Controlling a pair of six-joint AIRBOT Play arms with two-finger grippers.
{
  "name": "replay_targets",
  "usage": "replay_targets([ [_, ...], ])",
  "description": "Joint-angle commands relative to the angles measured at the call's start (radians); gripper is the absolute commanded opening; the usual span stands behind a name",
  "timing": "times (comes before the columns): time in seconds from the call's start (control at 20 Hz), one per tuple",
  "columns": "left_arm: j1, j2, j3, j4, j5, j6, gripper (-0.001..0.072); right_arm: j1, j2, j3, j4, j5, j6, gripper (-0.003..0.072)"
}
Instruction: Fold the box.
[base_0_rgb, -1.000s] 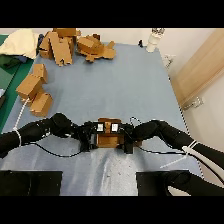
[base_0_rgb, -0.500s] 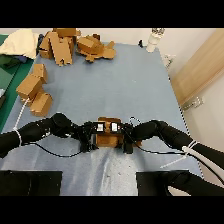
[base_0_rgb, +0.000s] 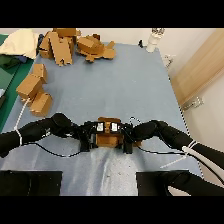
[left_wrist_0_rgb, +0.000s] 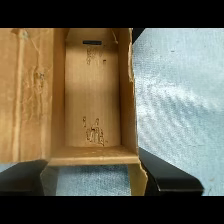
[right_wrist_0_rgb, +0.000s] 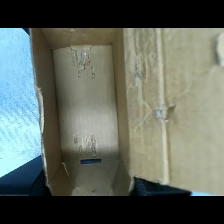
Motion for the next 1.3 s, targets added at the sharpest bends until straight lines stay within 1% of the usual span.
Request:
replay_targets([
  [0.0,-0.019,-0.010,0.000,-0.003,0.007,0.003,0.0305,0.000,-0.001,0.001,0.001,0.001,0.001,0.0511],
  [0.05,-0.022,-0.010,0.000,-0.002,0.008,0.003,0.0302,0.000,-0.001,0.001,0.001,0.001,0.001,0.0531],
  [0.1,-0.023,-0.010,0.000,-0.003,0.008,0.003,0.0302,0.000,-0.001,0.001,0.000,0.001,0.002,0.0533],
  [0.15,-0.023,-0.009,0.000,-0.003,0.008,0.003,0.0302,0.000,-0.001,0.001,-0.001,0.001,0.006,0.0604],
  [0.3,-0.023,-0.009,0.000,-0.003,0.009,0.003,0.0303,0.000,0.001,0.002,-0.011,0.001,0.007,0.0606],
  [0.5,-0.023,-0.009,0.000,-0.002,0.009,0.003,0.0302,0.000,0.001,0.002,-0.048,0.001,0.069,0.0606],
  [0.75,-0.023,-0.009,0.000,-0.002,0.009,0.003,0.0303,0.000,0.024,0.003,-0.161,0.002,0.186,0.0606],
  [1.0,-0.023,-0.010,0.000,-0.002,0.010,0.003,0.0302,0.000,0.097,0.004,-0.169,-0.010,0.214,0.0606],
  [1.25,-0.023,-0.009,0.000,-0.002,0.010,0.002,0.0302,0.000,0.101,0.004,-0.178,-0.041,0.250,0.0606],
])
